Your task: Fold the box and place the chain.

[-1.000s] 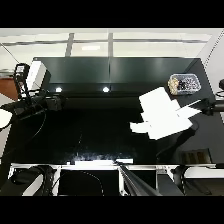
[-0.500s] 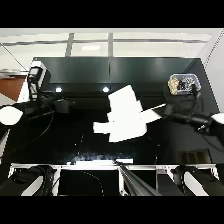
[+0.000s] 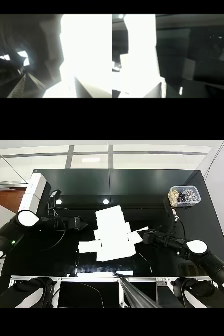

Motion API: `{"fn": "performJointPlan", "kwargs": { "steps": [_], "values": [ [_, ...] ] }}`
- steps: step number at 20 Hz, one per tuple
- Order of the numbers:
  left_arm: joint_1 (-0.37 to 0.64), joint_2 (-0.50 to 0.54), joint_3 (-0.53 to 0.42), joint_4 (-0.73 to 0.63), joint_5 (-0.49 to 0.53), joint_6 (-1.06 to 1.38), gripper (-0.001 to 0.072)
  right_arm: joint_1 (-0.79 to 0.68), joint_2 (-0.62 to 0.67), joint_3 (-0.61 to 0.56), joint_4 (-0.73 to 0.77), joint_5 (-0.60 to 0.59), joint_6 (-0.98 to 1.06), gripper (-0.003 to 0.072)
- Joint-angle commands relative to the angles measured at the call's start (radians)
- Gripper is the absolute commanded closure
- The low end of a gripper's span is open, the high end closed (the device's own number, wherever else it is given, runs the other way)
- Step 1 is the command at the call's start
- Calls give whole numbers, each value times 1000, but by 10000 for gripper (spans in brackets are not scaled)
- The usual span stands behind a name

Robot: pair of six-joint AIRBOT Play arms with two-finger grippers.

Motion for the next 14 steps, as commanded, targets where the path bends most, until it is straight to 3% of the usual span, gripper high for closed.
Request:
{"fn": "performJointPlan", "kwargs": {
  "steps": [1,6,11,14],
  "values": [
    [83,-132,0,-260,-187,200,4,48,5,-7,-1,-65,-9,638],
    [113,-327,21,-472,-211,500,4,48,5,-6,0,-42,-8,638],
    [32,-488,109,-485,-288,574,4,48,5,-6,0,-38,-8,638],
    [20,-578,170,-488,-384,613,4,48,5,-6,0,-35,-8,638]
  ]
}}
